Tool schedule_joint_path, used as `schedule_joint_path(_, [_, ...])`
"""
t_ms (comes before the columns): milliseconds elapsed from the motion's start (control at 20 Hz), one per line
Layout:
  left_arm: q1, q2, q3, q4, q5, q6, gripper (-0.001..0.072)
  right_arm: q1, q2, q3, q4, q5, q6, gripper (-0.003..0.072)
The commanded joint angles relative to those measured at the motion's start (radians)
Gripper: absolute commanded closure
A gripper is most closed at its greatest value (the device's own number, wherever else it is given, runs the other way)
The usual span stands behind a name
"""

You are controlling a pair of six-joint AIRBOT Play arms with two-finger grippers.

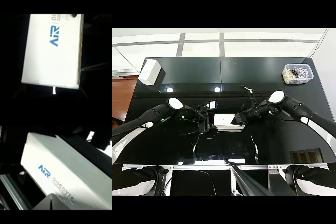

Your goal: Fold the box and place the chain.

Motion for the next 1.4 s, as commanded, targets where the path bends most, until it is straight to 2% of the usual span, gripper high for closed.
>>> schedule_joint_path(0, [0.001,0.002,0.008,0.002,0.001,-0.013,0.0226,-0.060,0.063,0.037,0.002,0.166,-0.064,0.0671])
schedule_joint_path(50, [0.002,0.005,0.016,0.004,0.001,-0.028,0.0212,-0.097,0.103,0.046,-0.006,0.209,-0.076,0.0672])
schedule_joint_path(150, [0.002,0.014,0.034,0.006,0.008,-0.083,-0.0008,-0.197,0.203,0.053,-0.075,0.248,-0.074,0.0671])
schedule_joint_path(250, [0.006,0.030,0.067,0.092,-0.023,-0.147,-0.0008,-0.316,0.296,0.053,-0.159,0.257,-0.039,0.0671])
schedule_joint_path(350, [0.005,0.062,0.119,0.222,-0.101,-0.273,-0.0007,-0.430,0.357,0.052,-0.213,0.273,-0.014,0.0671])
schedule_joint_path(450, [0.003,0.084,0.175,0.234,-0.184,-0.331,-0.0004,-0.510,0.370,0.052,-0.217,0.283,-0.006,0.0671])
schedule_joint_path(550, [-0.023,0.078,0.238,0.185,-0.155,-0.377,-0.0003,-0.534,0.370,0.051,-0.214,0.254,-0.006,0.0671])
schedule_joint_path(650, [-0.074,0.031,0.307,0.169,-0.132,-0.378,0.0000,-0.531,0.370,0.051,-0.195,0.220,-0.006,0.0671])
schedule_joint_path(800, [-0.164,-0.102,0.421,0.168,-0.135,-0.410,-0.0001,-0.531,0.370,0.051,-0.176,0.185,-0.006,0.0672])
schedule_joint_path(900, [-0.190,-0.176,0.466,0.172,-0.134,-0.408,-0.0001,-0.531,0.370,0.051,-0.177,0.186,-0.006,0.0671])
schedule_joint_path(1050, [-0.187,-0.217,0.475,0.119,-0.143,-0.409,-0.0001,-0.531,0.370,0.051,-0.180,0.186,-0.006,0.0672])
schedule_joint_path(1350, [-0.188,-0.223,0.478,0.121,-0.260,-0.412,-0.0001,-0.531,0.370,0.051,-0.180,0.183,-0.007,0.0671])
